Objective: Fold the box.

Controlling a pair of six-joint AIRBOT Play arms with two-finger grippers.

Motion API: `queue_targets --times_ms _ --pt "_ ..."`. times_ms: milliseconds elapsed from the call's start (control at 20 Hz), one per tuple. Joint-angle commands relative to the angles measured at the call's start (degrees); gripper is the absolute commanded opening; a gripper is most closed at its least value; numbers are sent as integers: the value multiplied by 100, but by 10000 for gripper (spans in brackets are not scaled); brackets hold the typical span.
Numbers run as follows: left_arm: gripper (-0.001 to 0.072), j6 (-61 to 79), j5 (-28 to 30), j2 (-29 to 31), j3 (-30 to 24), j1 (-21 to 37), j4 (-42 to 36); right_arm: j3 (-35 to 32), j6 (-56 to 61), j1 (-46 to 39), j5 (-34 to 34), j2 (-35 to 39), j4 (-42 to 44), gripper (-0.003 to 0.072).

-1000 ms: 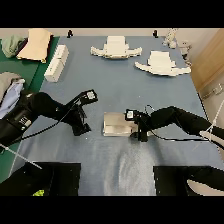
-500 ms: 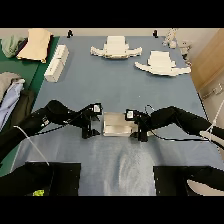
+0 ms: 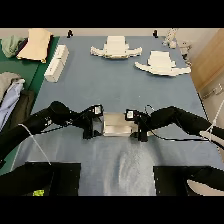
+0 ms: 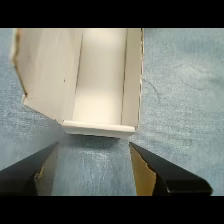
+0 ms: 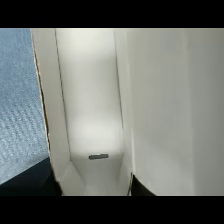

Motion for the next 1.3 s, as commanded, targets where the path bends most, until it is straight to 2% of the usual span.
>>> queue_targets --times_ms 0,150,450,850,1250 --pt "688 179 4 -85 -15 -153 -103 2 0 0 0 4 2 453" --pt "688 275 323 -190 -15 -348 -247 2 0 0 0 4 2 453" --pt "688 282 487 -358 -15 -507 -426 2 0 2 0 4 2 453" --pt "688 328 503 -629 -37 -533 -407 2 0 0 0 4 2 453" --pt "688 608 503 -651 -39 -533 -444 2 0 0 0 4 2 453"
